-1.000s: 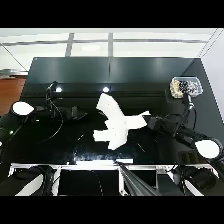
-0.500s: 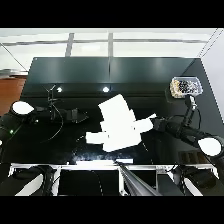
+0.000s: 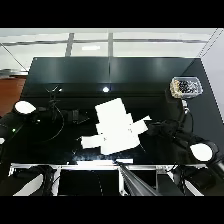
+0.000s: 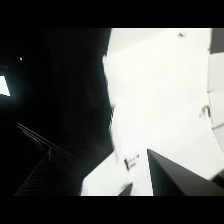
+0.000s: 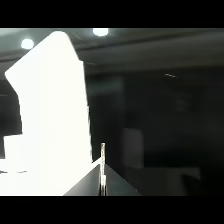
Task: Fold the box and place the chain.
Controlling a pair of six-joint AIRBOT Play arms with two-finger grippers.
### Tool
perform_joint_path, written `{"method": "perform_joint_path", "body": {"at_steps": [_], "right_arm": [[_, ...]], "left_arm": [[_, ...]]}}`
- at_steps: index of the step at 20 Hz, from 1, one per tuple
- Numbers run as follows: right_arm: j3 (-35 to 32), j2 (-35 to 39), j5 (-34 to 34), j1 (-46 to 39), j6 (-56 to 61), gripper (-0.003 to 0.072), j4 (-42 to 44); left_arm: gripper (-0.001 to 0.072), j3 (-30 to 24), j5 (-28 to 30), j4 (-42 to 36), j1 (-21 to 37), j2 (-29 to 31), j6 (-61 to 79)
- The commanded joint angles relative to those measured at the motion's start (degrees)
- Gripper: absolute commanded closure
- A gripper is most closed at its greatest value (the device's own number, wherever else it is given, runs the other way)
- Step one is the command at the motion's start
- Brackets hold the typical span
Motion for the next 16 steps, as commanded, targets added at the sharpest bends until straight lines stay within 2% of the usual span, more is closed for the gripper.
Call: {"method": "perform_joint_path", "body": {"at_steps": [1,4,7,11,14,16], "right_arm": [[-0.55,-0.37,-7.17,7.26,-0.39,0.0663,1.16],[-0.85,-1.7,-6.51,8.28,0.04,0.0664,1.22],[-0.85,-1.75,-6.84,8.31,0.04,0.0663,1.22],[-0.85,-1.75,-6.86,8.31,0.24,0.0663,1.22],[-0.85,-1.75,-6.82,8.31,0.48,0.0663,1.25],[-0.85,-1.75,-6.8,8.31,0.5,0.0663,1.22]], "left_arm": [[0.0003,0.02,1.14,-2.97,0.02,-3.58,1.01],[0.0003,0.02,-2.45,-10.64,-0.02,-10.08,7.04],[0.0003,0.02,-5.14,-12.66,-0.02,-15.72,12.96],[0.0004,0.02,-10.1,-19.41,-0.02,-21.05,26.12],[0.0004,0.02,-18.14,-26.18,-0.04,-23.96,40.35],[0.0004,0.09,-21.38,-26.8,-0.04,-25.44,45.13]]}}
